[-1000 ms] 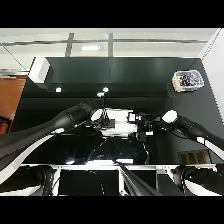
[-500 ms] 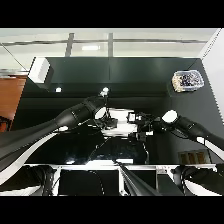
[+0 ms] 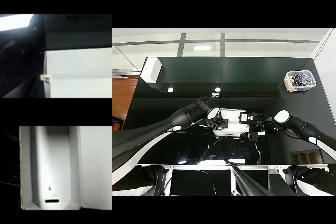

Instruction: Fold the box and place the chain.

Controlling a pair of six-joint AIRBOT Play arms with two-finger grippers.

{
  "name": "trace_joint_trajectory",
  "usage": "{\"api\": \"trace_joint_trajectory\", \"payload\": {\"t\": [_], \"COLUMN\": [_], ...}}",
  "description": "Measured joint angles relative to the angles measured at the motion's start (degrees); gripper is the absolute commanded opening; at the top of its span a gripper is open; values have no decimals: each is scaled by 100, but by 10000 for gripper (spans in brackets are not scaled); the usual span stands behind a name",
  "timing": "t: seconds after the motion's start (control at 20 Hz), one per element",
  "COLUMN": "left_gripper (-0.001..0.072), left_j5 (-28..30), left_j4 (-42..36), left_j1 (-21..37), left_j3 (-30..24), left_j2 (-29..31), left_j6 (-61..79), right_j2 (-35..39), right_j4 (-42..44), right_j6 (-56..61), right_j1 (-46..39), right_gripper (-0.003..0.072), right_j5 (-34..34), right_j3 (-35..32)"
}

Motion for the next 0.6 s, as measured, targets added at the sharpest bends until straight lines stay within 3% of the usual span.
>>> {"api": "trace_joint_trajectory", "payload": {"t": [0.05,0.15,0.2,0.3,0.5,0.55,0.6], "left_gripper": [271,266,226,25,27,28,28], "left_j5": [0,9,13,15,28,13,9], "left_j4": [0,2,2,2,2,2,0], "left_j1": [-2,-2,-2,-2,0,0,0], "left_j3": [2,0,2,2,2,2,2], "left_j2": [-17,-44,-50,-63,-68,-68,-68], "left_j6": [0,-2,-2,-4,-28,-24,-22], "right_j2": [0,2,2,0,2,0,2], "right_j4": [0,0,0,0,7,7,7], "right_j6": [0,0,0,2,22,17,13], "right_j1": [0,0,0,0,0,0,0], "right_gripper": [300,300,300,300,304,364,529], "right_j5": [0,0,0,0,4,4,4], "right_j3": [0,0,0,0,0,0,0]}}
